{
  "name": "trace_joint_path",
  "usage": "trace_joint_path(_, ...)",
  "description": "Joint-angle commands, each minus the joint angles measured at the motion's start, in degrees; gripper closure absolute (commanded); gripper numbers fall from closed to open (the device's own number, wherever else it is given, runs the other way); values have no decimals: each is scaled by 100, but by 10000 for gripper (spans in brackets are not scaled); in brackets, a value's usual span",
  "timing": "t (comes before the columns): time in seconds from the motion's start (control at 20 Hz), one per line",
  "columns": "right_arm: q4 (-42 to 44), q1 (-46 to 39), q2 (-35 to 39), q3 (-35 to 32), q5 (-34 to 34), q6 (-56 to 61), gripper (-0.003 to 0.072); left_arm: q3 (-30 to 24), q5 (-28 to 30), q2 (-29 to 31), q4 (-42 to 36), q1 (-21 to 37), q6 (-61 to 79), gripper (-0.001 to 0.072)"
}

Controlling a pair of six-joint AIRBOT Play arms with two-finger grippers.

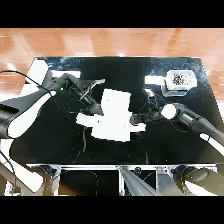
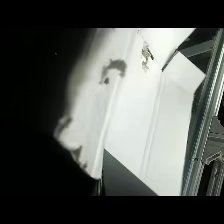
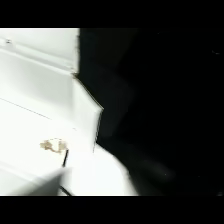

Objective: Fold the box and place the chain.

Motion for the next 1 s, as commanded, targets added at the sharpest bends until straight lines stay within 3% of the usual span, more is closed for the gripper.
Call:
trace_joint_path(0.0, -531, -367, 205, 387, 776, 0, -22, 122, 96, 68, 28, 2, 105, 688)
trace_joint_path(0.2, -1355, -1261, 1084, 1213, 2015, -216, -22, 33, 76, 365, -105, -24, 498, 692)
trace_joint_path(0.3, -1425, -1565, 1578, 1405, 2293, -533, -22, -297, -299, 748, -310, -92, 892, 692)
trace_joint_path(0.45, -1456, -1600, 2203, 1414, 2365, -752, -22, -1099, -1200, 1657, -350, -234, 1596, 692)
trace_joint_path(0.7, -1631, -1600, 2264, 1412, 2352, -750, -22, -2717, -3270, 2870, -815, -616, 2798, 689)
trace_joint_path(0.95, -1703, -1600, 2262, 1410, 1987, -748, -21, -2883, -3403, 2634, 208, -1084, 2796, 687)
